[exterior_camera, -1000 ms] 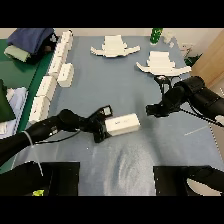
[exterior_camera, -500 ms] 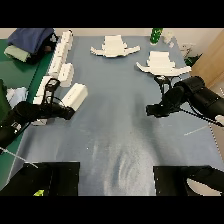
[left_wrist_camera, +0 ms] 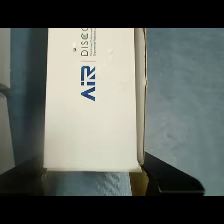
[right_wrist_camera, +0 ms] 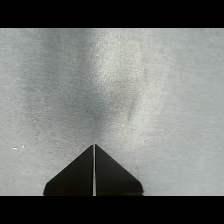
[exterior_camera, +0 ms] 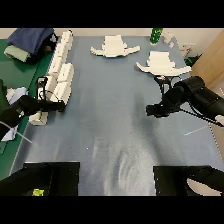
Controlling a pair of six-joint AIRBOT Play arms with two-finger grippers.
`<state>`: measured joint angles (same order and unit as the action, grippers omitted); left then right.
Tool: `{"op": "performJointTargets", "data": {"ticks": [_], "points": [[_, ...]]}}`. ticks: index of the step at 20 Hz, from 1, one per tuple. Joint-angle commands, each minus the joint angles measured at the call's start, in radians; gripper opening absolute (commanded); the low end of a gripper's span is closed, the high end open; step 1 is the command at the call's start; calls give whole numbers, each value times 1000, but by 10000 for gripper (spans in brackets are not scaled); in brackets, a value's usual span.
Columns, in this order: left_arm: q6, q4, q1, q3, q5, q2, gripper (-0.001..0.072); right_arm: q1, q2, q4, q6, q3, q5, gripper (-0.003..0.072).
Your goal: Fold the box.
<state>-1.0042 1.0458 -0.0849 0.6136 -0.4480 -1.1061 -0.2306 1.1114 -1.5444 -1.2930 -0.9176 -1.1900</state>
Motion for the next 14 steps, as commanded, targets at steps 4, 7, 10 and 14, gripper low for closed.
{"op": "performJointTargets", "data": {"ticks": [4, 7, 10, 14], "points": [[-14, 2, 40, 331, 53, -316, 452, 0, 0, 0, 0, -1, 0, 18], [-15, 3, 41, 518, 26, -464, 452, 0, 0, 0, 0, -1, 0, 18], [-18, 3, 41, 676, -45, -588, 452, 0, 0, 0, 0, -1, 0, 18], [-18, 4, 40, 777, -61, -668, 452, 0, 1, 0, 0, -1, 0, 18]]}}
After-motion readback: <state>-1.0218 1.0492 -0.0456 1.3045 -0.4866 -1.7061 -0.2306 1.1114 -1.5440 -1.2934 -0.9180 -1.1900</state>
